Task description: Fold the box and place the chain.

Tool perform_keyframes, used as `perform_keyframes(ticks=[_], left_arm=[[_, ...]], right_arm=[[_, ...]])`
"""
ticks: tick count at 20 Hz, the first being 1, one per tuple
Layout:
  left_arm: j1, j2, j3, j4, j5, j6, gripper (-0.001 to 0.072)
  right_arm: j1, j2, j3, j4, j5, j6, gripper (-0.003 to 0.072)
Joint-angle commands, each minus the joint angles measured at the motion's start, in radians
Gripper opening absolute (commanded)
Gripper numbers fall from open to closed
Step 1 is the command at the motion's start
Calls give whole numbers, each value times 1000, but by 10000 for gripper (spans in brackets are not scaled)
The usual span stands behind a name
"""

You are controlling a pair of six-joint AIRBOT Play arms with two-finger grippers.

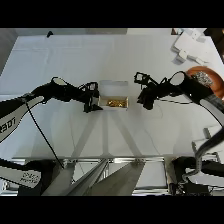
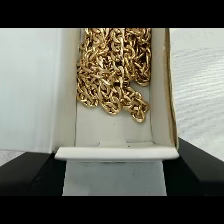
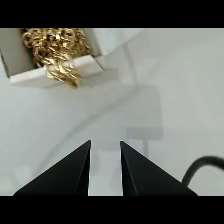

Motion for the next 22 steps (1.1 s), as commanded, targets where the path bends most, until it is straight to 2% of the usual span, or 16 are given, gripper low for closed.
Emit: perform_keyframes(ticks=[1,6,10,11,12,17,22], left_arm=[[0,0,0,0,0,0,14],[0,0,0,0,0,0,14],[0,0,0,0,0,0,14],[0,0,0,0,0,0,14],[0,0,0,0,0,0,14],[0,0,0,0,0,0,14],[0,0,0,0,0,0,14]], right_arm=[[-9,-64,-11,214,30,-286,222],[19,-88,-11,307,36,-452,222],[63,-100,-11,279,5,-459,201],[67,-100,-11,260,6,-458,74],[69,-100,-11,243,7,-451,11],[69,-81,-11,208,12,-389,11],[69,14,-11,202,-12,-332,11]])
